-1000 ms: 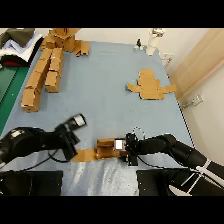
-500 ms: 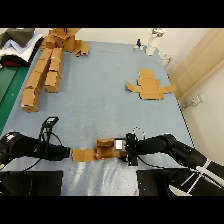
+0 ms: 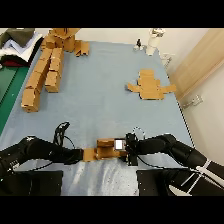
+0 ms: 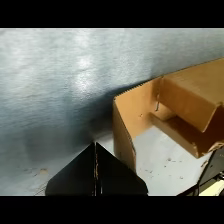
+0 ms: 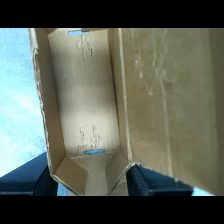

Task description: Fold the box.

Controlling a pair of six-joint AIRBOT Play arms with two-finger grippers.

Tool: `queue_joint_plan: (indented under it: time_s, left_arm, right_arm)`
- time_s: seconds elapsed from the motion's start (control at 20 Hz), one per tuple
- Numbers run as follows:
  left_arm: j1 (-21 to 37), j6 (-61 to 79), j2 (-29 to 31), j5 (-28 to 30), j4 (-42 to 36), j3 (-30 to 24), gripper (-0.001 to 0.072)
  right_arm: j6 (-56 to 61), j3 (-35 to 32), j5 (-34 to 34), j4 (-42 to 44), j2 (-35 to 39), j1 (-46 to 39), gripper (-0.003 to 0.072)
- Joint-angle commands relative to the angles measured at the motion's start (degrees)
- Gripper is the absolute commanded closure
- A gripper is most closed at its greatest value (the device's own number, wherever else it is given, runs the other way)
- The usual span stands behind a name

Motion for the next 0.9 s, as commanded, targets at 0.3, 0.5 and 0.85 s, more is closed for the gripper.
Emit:
queue_joint_plan:
  time_s: [0.3, 0.5, 0.85]
  left_arm:
    - [-3.74, 0.81, -2.27, 8.41, -3.56, 2.73, 0.07]
    - [-3.72, 2.08, -2.27, 5.7, -3.5, 5.29, 0.0697]
    - [-3.61, 3.26, -2.27, 1.49, -3.96, 6.4, 0.0696]
  right_arm:
    - [0.02, -0.02, 0.02, 0.02, 0.02, 0.02, 0.0204]
    - [0.02, -0.02, 0.02, 0.02, 0.04, 0.02, 0.0204]
    - [0.02, -0.02, 0.02, 0.0, 0.04, 0.02, 0.0204]
